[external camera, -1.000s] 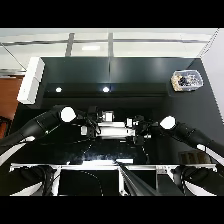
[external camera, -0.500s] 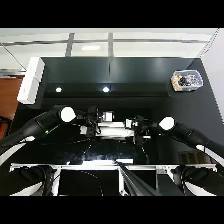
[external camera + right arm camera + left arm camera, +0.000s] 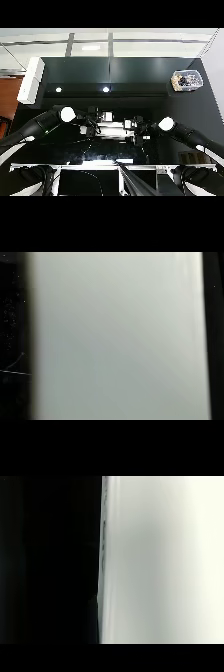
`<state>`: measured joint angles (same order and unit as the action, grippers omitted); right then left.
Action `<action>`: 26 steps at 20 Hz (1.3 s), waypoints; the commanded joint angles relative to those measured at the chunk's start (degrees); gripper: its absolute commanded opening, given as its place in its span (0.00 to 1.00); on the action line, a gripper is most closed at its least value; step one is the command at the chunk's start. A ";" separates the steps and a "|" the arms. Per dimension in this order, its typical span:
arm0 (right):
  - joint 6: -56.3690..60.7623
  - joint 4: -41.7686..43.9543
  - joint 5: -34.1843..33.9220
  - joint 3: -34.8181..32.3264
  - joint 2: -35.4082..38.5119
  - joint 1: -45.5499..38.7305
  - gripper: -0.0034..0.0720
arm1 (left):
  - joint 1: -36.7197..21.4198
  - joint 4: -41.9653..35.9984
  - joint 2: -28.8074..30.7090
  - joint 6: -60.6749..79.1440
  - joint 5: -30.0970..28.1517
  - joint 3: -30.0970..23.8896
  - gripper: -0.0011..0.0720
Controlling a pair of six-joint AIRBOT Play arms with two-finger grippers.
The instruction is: Fold the box and place the chain.
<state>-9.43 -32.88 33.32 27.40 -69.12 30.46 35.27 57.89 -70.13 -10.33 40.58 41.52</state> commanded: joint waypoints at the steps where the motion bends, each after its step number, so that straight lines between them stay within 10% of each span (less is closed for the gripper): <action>1: 0.00 -0.15 -0.22 -0.04 -0.04 0.07 0.64 | 0.00 -0.02 0.04 0.00 0.11 -0.02 0.05; 4: -0.02 -0.17 -0.20 -0.04 -0.04 0.07 0.31 | -0.02 0.24 0.04 0.00 0.11 0.00 0.06; 6: 0.00 -0.17 -0.20 -0.04 -0.04 0.07 0.31 | -0.02 1.01 0.48 0.00 0.13 0.00 0.08; 8: -0.02 -0.17 -0.20 -0.04 -0.04 0.07 0.31 | -0.02 3.65 1.95 -0.85 0.35 0.00 0.49; 11: -0.09 -0.24 0.07 -0.04 -0.04 0.07 0.31 | -0.04 11.02 6.27 -8.31 1.46 0.00 0.53; 17: -0.13 -0.24 0.07 -0.04 -0.04 0.07 0.31 | -3.65 18.29 14.91 -25.00 17.57 0.00 0.52; 20: -0.13 -0.24 0.07 -0.04 -0.04 0.07 0.31 | -4.92 16.92 15.47 -33.29 25.75 -0.07 0.05; 26: -0.13 -0.24 0.07 -0.04 -0.04 0.07 0.31 | -5.01 -11.32 11.96 -33.68 18.45 -0.90 0.05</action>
<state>-9.56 -33.15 33.34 27.38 -69.17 30.46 30.48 60.23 -56.40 -42.15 62.35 40.82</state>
